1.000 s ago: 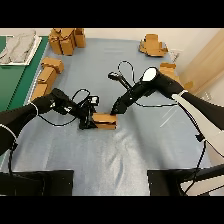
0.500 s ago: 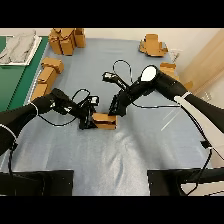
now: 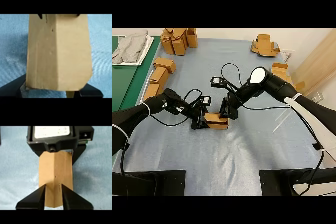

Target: Fold the box.

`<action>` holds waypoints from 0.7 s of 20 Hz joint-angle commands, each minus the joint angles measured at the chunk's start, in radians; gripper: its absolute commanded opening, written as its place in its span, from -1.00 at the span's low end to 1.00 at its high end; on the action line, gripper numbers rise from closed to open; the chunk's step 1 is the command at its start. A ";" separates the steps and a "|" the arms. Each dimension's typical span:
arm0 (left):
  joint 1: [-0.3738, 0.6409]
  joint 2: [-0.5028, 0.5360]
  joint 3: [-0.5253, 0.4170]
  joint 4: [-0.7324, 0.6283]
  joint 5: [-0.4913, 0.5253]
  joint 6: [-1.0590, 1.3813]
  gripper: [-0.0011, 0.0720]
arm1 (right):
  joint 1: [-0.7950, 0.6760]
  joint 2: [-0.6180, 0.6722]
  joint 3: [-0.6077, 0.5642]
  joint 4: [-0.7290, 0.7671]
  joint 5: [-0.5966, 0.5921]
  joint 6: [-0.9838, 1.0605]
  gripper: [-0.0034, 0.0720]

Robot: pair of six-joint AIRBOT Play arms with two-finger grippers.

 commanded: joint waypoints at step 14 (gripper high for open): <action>0.000 -0.001 0.000 0.001 0.009 0.000 -0.19 | 0.119 -0.001 0.000 -0.287 -0.070 0.147 -0.32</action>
